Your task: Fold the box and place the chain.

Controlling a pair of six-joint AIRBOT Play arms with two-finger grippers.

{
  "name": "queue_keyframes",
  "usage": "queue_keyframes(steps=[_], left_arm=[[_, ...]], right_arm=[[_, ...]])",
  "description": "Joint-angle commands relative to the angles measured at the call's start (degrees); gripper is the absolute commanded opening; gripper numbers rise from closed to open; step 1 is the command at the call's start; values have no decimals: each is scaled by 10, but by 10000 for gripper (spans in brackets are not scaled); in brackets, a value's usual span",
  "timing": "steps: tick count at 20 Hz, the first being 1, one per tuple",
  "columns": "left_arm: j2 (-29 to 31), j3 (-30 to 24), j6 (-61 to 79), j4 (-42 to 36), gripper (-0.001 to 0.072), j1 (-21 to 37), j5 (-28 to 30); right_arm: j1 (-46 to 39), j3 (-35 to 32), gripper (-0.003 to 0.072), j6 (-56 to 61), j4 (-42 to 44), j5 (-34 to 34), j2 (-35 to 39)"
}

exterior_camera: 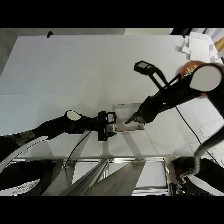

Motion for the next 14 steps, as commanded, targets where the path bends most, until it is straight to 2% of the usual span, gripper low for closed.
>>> queue_keyframes(steps=[1, 6, 14], left_arm=[[0, 0, 0, 0, 150, 0, 0], [0, 0, 0, 0, 150, 0, 0], [0, 0, 0, 0, 150, 0, 0]], right_arm=[[29, -62, 16, 0, 2, -95, 0], [48, -109, 16, 2, 6, -182, -5], [48, -129, 16, 2, 21, -195, -32]])
